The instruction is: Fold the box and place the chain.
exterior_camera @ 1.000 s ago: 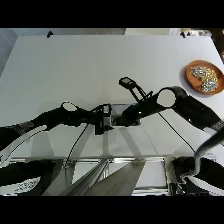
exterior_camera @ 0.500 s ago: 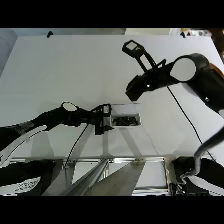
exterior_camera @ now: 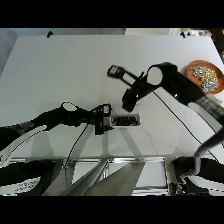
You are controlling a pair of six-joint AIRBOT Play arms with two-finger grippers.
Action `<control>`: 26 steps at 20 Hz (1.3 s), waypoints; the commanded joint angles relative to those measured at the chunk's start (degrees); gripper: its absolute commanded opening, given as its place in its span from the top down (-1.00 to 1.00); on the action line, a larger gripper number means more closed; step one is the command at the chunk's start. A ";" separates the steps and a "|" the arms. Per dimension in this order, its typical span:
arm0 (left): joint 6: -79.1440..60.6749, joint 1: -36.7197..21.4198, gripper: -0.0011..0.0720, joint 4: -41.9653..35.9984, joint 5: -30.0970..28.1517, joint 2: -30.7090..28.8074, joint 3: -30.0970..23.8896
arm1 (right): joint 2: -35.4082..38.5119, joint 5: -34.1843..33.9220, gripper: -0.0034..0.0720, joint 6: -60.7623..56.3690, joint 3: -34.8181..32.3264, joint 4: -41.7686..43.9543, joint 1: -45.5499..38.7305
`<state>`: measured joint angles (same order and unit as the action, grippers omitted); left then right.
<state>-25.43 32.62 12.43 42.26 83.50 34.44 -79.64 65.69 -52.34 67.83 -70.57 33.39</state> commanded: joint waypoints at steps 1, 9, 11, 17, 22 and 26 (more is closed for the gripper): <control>-0.02 -0.02 0.60 0.02 -0.02 -0.02 0.02 | -0.44 3.98 0.86 3.43 -1.53 -0.07 2.89; -0.02 -0.02 0.60 0.02 -0.02 -0.02 0.02 | 4.74 4.02 0.53 10.99 -1.55 -0.04 6.78; -0.02 -0.02 0.60 0.02 -0.02 -0.02 0.02 | 4.74 3.76 0.47 12.17 -1.86 -0.11 6.91; -0.02 -0.02 0.60 0.02 -0.02 -0.02 0.02 | 4.74 1.29 0.26 12.35 -2.75 -3.96 6.91; -0.02 -0.02 0.60 0.02 -0.02 -0.02 0.02 | 4.74 0.55 0.27 12.35 -5.11 -4.39 6.91; -0.02 -0.02 0.60 0.02 -0.02 -0.02 0.02 | 4.74 -1.25 0.46 12.33 -5.11 -4.28 6.91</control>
<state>-25.39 32.62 12.40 42.26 83.53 34.44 -74.89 65.84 -40.03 62.96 -74.50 40.27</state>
